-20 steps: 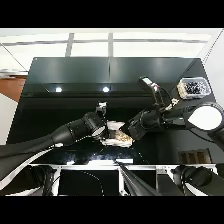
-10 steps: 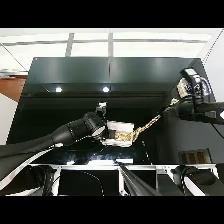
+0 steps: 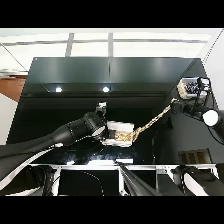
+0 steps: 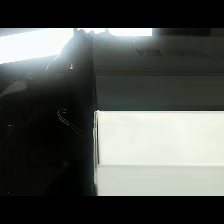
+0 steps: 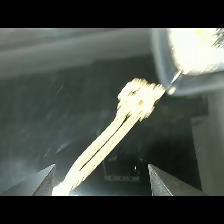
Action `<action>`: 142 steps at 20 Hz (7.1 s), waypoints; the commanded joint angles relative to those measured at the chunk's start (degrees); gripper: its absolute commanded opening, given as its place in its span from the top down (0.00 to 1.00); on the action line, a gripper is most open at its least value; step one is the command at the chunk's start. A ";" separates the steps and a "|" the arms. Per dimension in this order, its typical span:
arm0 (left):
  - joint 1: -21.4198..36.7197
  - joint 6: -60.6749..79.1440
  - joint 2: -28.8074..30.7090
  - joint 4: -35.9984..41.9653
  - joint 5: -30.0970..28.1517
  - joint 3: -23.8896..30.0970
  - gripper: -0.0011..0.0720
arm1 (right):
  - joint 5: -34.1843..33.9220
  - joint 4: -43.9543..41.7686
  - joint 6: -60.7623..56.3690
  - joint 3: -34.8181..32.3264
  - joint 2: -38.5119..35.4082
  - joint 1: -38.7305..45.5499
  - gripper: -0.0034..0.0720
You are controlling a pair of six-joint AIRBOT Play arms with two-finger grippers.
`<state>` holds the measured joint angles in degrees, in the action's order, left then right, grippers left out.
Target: Fold the box and place the chain.
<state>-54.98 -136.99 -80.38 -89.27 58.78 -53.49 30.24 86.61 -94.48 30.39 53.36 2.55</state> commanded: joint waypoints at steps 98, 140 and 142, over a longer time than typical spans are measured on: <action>0.04 0.02 0.00 -0.02 -0.70 0.02 0.94 | 39.89 -40.35 44.68 25.51 -6.49 -0.11 0.21; 0.04 0.02 0.00 -0.02 -1.07 0.02 0.94 | 12.00 -49.09 110.55 -4.70 11.45 -19.93 0.00; 0.04 0.02 0.00 -0.02 -1.07 0.02 0.94 | 12.11 -49.09 110.44 -4.70 12.09 -19.93 0.01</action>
<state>-54.98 -136.99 -80.42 -89.30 57.63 -53.47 42.02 38.06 15.97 25.69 64.53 -17.34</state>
